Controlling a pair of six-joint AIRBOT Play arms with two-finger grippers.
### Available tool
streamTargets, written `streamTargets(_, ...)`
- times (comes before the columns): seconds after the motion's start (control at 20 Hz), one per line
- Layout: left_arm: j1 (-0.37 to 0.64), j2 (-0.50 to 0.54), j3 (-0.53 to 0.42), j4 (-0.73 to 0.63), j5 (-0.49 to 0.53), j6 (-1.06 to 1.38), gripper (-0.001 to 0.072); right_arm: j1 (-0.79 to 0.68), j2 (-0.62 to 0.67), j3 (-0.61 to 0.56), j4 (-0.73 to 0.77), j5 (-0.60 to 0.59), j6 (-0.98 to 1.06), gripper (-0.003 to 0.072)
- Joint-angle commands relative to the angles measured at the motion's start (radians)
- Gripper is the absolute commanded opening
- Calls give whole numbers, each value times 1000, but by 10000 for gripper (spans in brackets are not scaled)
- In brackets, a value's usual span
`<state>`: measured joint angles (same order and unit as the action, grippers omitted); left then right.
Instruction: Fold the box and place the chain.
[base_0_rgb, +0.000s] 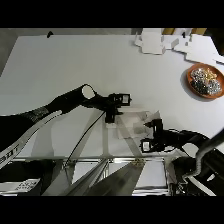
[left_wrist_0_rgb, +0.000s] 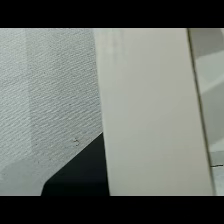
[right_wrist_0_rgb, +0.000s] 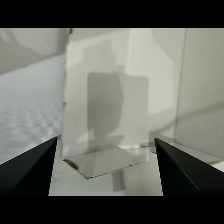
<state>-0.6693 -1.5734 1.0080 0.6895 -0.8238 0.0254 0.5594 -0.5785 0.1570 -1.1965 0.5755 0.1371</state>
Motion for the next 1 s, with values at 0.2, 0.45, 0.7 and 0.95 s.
streamTargets(0.2, 0, 1, 0, 0, 0, 0, 5, -113, 0, 51, 114, -39, -29, 671)
streamTargets(0.45, 0, 1, 0, 0, 0, 0, 5, -226, -72, 97, 285, -23, -172, 672)
streamTargets(0.7, 0, 1, 0, 0, 0, 0, 5, -340, -194, 139, 421, 90, -309, 672)
streamTargets(0.95, 0, 1, 0, 0, 0, 0, 5, -431, -251, 151, 540, 134, -439, 672)
